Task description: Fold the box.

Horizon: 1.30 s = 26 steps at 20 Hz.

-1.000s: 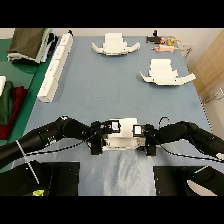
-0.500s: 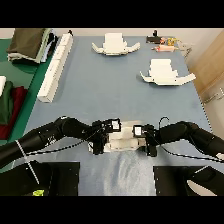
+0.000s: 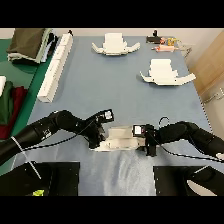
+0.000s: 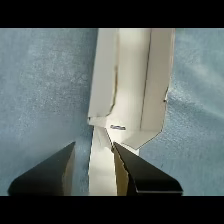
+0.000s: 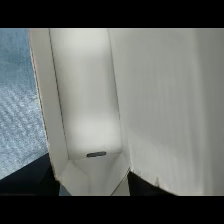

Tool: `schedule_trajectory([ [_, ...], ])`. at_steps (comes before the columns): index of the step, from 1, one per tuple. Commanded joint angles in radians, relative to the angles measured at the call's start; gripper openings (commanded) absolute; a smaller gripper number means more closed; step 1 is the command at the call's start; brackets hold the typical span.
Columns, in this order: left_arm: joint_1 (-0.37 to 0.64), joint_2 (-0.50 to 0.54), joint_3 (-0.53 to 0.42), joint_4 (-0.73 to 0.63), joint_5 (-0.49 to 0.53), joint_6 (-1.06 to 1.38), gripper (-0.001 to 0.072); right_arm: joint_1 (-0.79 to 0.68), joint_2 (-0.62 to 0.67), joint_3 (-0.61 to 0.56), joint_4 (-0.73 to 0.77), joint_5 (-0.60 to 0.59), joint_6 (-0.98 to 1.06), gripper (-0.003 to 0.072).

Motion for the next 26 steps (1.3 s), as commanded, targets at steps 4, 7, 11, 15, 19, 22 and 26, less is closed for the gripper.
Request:
schedule_trajectory([
  [4,0.065,0.027,0.003,0.055,-0.183,0.003,0.038,0.0,0.001,0.0,-0.002,-0.002,-0.001,0.0439],
  [7,0.031,0.025,-0.002,0.053,-0.193,0.026,0.0285,0.0,0.001,0.0,-0.002,-0.002,-0.001,0.0439],
  [11,-0.037,-0.004,-0.002,0.054,-0.188,0.069,0.0285,0.0,0.001,0.0,-0.002,-0.002,-0.001,0.0439],
  [15,-0.068,-0.016,-0.002,0.054,-0.13,0.089,0.0285,0.0,0.001,0.0,-0.002,-0.002,-0.001,0.0439],
  [19,-0.072,-0.032,-0.002,0.054,-0.076,0.088,0.0285,0.0,0.001,0.0,-0.002,-0.002,-0.001,0.0439],
  [22,-0.072,-0.047,-0.002,0.073,-0.08,0.062,0.0285,0.0,0.001,0.0,-0.002,-0.002,-0.001,0.0439],
  [26,-0.073,-0.048,-0.002,0.063,-0.077,0.051,0.0284,0.0,0.001,0.0,-0.002,-0.002,-0.001,0.0439],
])
